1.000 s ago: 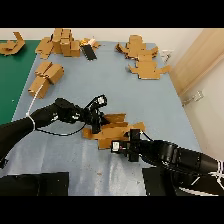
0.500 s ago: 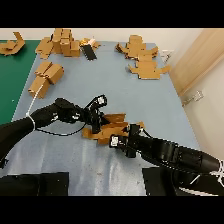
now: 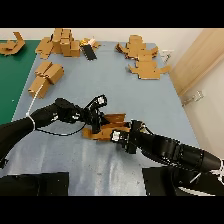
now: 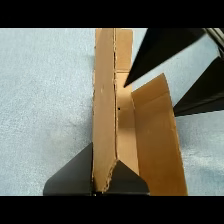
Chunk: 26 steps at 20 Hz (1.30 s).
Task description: Fold the box.
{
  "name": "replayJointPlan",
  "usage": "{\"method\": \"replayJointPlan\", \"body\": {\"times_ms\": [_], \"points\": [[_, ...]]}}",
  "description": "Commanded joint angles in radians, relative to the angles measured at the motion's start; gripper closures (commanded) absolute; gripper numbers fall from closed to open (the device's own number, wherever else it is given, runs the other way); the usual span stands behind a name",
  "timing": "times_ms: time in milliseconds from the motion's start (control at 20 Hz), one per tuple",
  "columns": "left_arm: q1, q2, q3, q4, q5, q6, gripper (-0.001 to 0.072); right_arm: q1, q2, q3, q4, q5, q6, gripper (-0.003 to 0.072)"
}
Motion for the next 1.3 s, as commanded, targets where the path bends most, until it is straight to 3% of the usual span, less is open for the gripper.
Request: {"method": "replayJointPlan", "body": {"times_ms": [0, 100, 200, 400, 600, 850, 1250], "points": [[0.0, 0.0, 0.0, 0.0, 0.0, 0.0, 0.07, -0.044, 0.001, 0.001, 0.038, 0.01, 0.004, -0.0026], [0.0, 0.0, 0.0, 0.0, 0.0, 0.0, 0.07, -0.111, 0.001, 0.002, 0.129, 0.025, -0.006, -0.0025], [0.0, 0.0, 0.0, 0.0, 0.0, 0.0, 0.0699, -0.163, 0.001, 0.002, 0.241, 0.059, -0.145, -0.0025], [0.0, 0.0, 0.0, 0.0, 0.0, 0.0, 0.07, -0.297, 0.001, 0.002, 0.664, 0.07, -0.706, -0.0025], [0.0, 0.0, 0.0, 0.0, 0.0, 0.0, 0.07, -0.484, -0.003, 0.011, 0.993, 0.011, -1.102, -0.0026], [0.0, 0.0, 0.0, 0.0, 0.0, 0.0, 0.0699, -0.576, -0.124, 0.096, 1.086, -0.108, -1.313, -0.0025], [0.0, 0.0, 0.0, 0.0, 0.0, 0.0, 0.07, -0.59, -0.315, 0.22, 1.088, -0.205, -1.318, -0.0025]]}}
